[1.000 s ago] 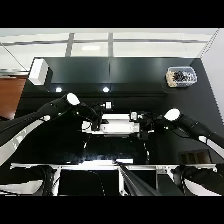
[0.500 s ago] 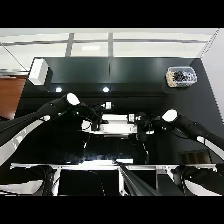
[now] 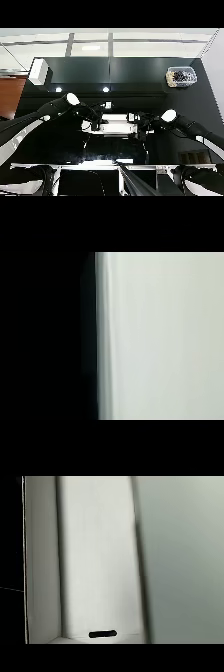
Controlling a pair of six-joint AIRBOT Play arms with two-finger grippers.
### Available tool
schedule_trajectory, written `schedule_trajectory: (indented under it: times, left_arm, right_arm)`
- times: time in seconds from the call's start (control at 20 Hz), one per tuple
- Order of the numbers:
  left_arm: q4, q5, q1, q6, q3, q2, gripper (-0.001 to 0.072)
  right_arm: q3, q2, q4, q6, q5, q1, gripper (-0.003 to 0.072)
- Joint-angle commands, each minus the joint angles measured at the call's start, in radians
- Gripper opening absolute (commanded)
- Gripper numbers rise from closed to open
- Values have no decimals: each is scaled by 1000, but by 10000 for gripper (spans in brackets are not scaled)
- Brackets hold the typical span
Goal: Fold the box and place the chain.
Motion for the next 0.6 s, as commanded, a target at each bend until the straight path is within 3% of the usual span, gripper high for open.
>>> schedule_trajectory:
  times: [0.0,0.55]
  left_arm:
    - [-1,0,0,0,0,0,25]
    - [0,0,0,0,0,0,26]
  right_arm:
    - [0,-1,-5,4,-2,0,679]
    - [0,0,14,-2,6,-16,679]
